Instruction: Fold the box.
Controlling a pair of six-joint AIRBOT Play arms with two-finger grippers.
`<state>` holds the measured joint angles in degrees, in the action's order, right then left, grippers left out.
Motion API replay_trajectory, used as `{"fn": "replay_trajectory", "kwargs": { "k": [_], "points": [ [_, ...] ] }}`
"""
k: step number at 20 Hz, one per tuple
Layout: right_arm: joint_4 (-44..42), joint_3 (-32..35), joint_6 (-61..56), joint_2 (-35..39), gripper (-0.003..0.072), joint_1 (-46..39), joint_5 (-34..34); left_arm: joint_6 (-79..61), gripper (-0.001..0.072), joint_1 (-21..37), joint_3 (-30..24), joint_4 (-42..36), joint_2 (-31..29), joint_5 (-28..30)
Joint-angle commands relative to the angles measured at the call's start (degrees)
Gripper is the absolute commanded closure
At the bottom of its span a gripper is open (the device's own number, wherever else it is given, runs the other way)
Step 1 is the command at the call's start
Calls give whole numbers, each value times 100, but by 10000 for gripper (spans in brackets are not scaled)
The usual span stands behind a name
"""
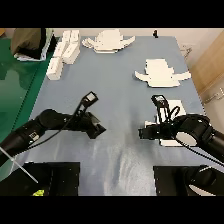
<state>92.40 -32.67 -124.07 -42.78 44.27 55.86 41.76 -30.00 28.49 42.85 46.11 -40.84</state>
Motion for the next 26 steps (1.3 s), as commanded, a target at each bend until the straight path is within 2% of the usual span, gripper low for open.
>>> {"fn": "replay_trajectory", "kwargs": {
  "k": [1,3,12,13,14,15,17,19,20,22,24,26],
  "points": [
    [-92,2,-4,-2,684,0,-92,2702,176,997,269,1746,-398,-1888],
    [-94,2,-4,-4,684,0,-157,2728,176,1381,278,1692,-422,-2212],
    [-63,-15,-1036,0,684,-2,-308,2728,176,1508,278,1318,-420,-1611],
    [76,-149,-1093,2,684,-61,-216,2728,175,1508,278,1193,-420,-1556],
    [245,-455,-1082,42,683,-256,188,2728,176,1508,278,1119,-420,-1547],
    [487,-855,-960,79,682,-531,776,2728,176,1508,278,1069,-420,-1545],
    [1185,-1814,-378,144,580,-1362,2197,2730,176,1508,278,1043,-420,-1552],
    [1897,-2544,448,144,342,-2507,3314,2728,176,1508,278,844,-420,-1558],
    [1978,-2667,918,142,320,-3128,3484,2728,176,1508,278,719,-420,-1565],
    [1794,-2588,1720,101,321,-4503,3423,2730,176,1508,278,564,-420,-1475],
    [1405,-2430,2337,-120,320,-5737,3014,2728,176,1508,278,334,-420,-1467],
    [557,-2347,2719,-444,320,-6614,2516,2728,175,1508,278,127,-420,-1456]
  ]
}}
